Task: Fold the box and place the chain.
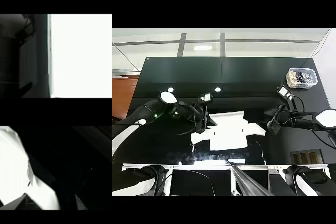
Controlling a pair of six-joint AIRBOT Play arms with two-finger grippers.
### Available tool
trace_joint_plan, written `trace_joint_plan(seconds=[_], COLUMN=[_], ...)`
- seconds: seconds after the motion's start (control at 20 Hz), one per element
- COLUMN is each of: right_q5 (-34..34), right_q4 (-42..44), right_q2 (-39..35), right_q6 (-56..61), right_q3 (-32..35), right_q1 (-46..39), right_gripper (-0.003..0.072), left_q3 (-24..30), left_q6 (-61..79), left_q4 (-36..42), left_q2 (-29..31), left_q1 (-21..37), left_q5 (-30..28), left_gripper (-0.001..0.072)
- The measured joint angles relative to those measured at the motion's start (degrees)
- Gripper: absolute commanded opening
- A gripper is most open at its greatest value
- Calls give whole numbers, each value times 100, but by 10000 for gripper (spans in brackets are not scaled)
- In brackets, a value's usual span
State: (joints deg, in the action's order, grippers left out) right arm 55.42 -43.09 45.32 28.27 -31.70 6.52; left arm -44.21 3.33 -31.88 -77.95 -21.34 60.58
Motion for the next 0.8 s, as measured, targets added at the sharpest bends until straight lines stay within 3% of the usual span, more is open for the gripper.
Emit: trace_joint_plan(seconds=[0.25, 0.8], right_q5=[-17, -258], right_q4=[-197, -769], right_q2=[4, 17], right_q6=[-522, -704], right_q3=[-59, 146], right_q1=[457, 1051], right_gripper=[716, 716], left_q3=[160, 245], left_q6=[793, 938], left_q4=[-142, -85], left_q2=[-28, -302], left_q1=[-317, -529], left_q5=[-804, -1266], left_gripper=[24, 27])
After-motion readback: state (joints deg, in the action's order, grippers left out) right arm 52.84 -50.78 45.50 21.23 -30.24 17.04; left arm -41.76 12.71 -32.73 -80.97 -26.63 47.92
